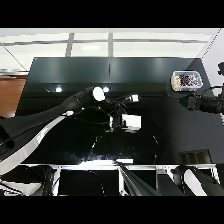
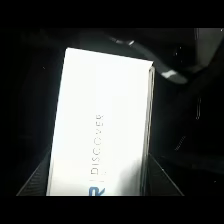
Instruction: Fold the box and place the chain.
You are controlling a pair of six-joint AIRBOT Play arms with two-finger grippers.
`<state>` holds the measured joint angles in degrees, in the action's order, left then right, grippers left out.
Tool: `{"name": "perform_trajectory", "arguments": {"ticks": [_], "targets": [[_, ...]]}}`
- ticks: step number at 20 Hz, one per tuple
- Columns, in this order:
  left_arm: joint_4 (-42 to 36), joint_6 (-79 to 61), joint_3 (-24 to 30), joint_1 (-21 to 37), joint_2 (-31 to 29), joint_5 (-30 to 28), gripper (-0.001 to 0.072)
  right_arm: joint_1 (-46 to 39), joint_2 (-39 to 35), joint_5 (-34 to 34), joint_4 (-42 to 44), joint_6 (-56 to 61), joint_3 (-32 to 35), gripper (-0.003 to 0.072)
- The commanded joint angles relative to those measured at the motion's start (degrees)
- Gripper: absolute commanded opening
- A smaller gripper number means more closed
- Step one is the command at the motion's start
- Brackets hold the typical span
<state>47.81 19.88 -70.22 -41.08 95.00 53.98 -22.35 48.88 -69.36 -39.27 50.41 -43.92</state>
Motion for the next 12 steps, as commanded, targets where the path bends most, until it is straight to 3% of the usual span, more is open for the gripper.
{"name": "perform_trajectory", "arguments": {"ticks": [1, 3, 4, 5, 6, 9, 12], "targets": [[7.5, 0.1, 0.0, -2.7, 1.2, -4.3, 0.072, 0.0, 0.0, 0.0, 0.0, 0.0, 0.0, 0.0012], [11.4, 0.1, 0.0, -4.4, 1.5, -6.3, 0.0719, 0.0, 0.0, 0.0, 0.0, 0.0, 0.0, 0.0012], [12.3, 0.3, -0.1, -4.7, 1.2, -6.4, 0.0639, 0.0, 0.0, 0.0, -0.1, 0.0, 0.0, 0.0012], [13.0, 3.0, -0.1, -4.6, 0.7, -6.4, 0.045, 0.0, 0.0, 0.0, -0.2, 0.0, 0.0, 0.0012], [14.7, 6.6, -0.1, -4.0, -0.2, -6.4, 0.0377, 0.0, 0.0, 0.0, -0.3, 0.0, 0.0, 0.0012], [22.0, 18.6, -0.1, 1.4, -4.3, -5.8, 0.0354, 0.0, 0.0, 0.2, -0.4, 0.0, 0.0, 0.0012], [33.0, 32.9, -0.1, 13.2, -7.6, -5.7, 0.0353, 0.0, 0.0, 0.7, -0.4, 0.3, 0.0, 0.0012]]}}
